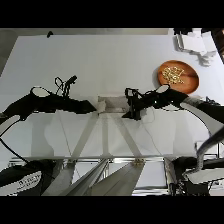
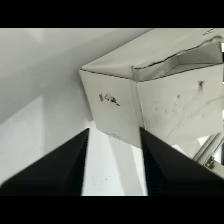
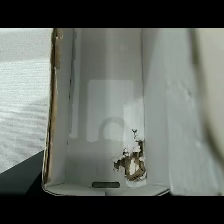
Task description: Fold the box and place the chain.
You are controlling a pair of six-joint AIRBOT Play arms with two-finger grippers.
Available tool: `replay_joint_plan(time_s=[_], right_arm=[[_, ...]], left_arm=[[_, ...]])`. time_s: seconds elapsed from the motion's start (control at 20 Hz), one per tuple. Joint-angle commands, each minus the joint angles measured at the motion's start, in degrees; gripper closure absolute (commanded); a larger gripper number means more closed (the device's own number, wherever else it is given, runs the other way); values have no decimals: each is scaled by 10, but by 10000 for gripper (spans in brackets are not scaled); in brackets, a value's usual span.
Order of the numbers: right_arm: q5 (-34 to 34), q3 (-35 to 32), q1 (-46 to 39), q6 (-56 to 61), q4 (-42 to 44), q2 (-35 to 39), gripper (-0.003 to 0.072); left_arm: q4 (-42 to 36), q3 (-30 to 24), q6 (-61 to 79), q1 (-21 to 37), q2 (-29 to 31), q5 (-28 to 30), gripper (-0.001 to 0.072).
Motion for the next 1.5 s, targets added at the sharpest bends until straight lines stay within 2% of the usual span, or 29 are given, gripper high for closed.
replay_joint_plan(time_s=[0.0, 0.2, 0.5, 0.75, 0.9, 1.0, 1.1, 1.2, 1.35, 1.45], right_arm=[[0, 0, 0, 0, 0, 0, 143], [0, 0, 0, 0, 0, 0, 143], [0, 0, 0, 0, 0, 0, 143], [0, 0, 0, 0, 0, 0, 143], [0, 0, 0, 0, 0, 0, 143], [0, 0, 0, 0, 0, 0, 143], [0, 0, 0, 0, 0, 0, 143], [0, 0, 0, 0, 0, 0, 143], [0, 0, 0, 0, 0, 0, 143], [0, 0, 0, 0, 0, 0, 143]], left_arm=[[-37, 0, 17, 0, 1, -3, 172], [-63, 0, 39, -8, 0, 16, 165], [-49, 0, 35, -75, -2, 108, 129], [6, 0, -2, -123, -2, 208, 130], [54, 0, -21, -144, -2, 231, 133], [118, 0, -82, -151, -2, 246, 134], [161, 2, -127, -153, -2, 250, 133], [171, 14, -149, -152, -2, 241, 132], [200, 60, -176, -154, -2, 184, 123], [280, 93, -274, -160, -2, 138, 123]])
